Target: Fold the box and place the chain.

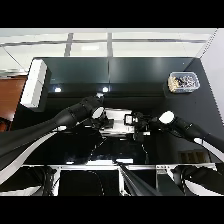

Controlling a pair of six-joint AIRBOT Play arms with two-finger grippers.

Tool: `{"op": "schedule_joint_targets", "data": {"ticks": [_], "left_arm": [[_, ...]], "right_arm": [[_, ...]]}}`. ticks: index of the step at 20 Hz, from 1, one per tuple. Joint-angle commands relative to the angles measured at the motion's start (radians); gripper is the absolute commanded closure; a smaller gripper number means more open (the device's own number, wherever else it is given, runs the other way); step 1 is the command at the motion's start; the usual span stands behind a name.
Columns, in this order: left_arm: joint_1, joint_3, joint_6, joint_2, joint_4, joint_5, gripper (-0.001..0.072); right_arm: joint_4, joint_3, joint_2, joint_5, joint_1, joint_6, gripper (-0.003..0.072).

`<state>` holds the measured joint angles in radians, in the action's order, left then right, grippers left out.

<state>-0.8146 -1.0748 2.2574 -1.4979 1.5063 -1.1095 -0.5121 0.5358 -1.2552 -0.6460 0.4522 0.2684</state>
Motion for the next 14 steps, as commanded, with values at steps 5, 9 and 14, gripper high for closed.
{"op": "schedule_joint_targets", "data": {"ticks": [5, 9, 14], "left_arm": [[0.001, 0.0, 0.002, 0.001, 0.0, -0.002, 0.0684], [0.001, 0.0, 0.002, 0.001, -0.011, -0.004, 0.0684], [0.001, 0.0, 0.002, 0.001, -0.023, -0.002, 0.0683]], "right_arm": [[-0.221, 0.0, 0.142, -0.092, -0.004, -0.173, -0.0022], [-0.274, 0.0, 0.194, -0.106, -0.004, -0.193, -0.0021], [-0.285, 0.0, 0.193, -0.077, -0.003, -0.193, 0.0278]]}}
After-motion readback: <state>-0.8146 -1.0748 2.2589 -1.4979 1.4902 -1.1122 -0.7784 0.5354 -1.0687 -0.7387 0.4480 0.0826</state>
